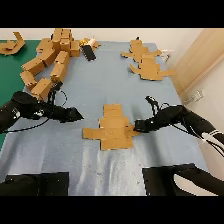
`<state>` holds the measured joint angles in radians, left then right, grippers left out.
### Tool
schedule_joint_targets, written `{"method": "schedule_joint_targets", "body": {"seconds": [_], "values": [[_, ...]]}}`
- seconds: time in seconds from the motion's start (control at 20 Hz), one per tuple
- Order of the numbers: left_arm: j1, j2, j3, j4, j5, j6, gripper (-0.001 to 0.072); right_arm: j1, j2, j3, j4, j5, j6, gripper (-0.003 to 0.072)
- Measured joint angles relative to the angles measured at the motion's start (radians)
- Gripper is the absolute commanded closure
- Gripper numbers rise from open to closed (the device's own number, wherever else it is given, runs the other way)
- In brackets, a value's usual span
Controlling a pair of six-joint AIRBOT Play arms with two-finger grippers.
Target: Fold the box.
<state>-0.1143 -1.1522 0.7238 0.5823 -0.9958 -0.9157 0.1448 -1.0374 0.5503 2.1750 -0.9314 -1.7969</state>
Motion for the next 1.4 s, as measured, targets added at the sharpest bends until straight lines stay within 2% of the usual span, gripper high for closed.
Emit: {"method": "schedule_joint_targets", "body": {"seconds": [0.3,0.5,0.55,0.6,0.9,1.4], "values": [[0.035,-0.037,0.000,-0.092,-0.043,0.117,0.0287,0.075,-0.034,0.009,0.146,0.000,-0.187,0.0683],[0.056,-0.067,0.000,-0.124,-0.055,0.180,0.0284,0.178,0.039,-0.045,0.172,0.114,-0.235,0.0683],[0.058,-0.076,0.000,-0.130,-0.058,0.190,0.0225,0.206,0.064,-0.063,0.174,0.148,-0.240,0.0683],[0.060,-0.084,0.000,-0.134,-0.062,0.198,0.0105,0.227,0.089,-0.078,0.175,0.178,-0.245,0.0684],[0.061,-0.151,0.000,-0.146,-0.076,0.224,0.0109,0.285,0.142,-0.114,0.158,0.251,-0.253,0.0683],[-0.007,-0.301,0.000,-0.319,-0.085,0.390,0.0110,0.296,0.150,-0.119,0.130,0.268,-0.226,0.0683]]}}
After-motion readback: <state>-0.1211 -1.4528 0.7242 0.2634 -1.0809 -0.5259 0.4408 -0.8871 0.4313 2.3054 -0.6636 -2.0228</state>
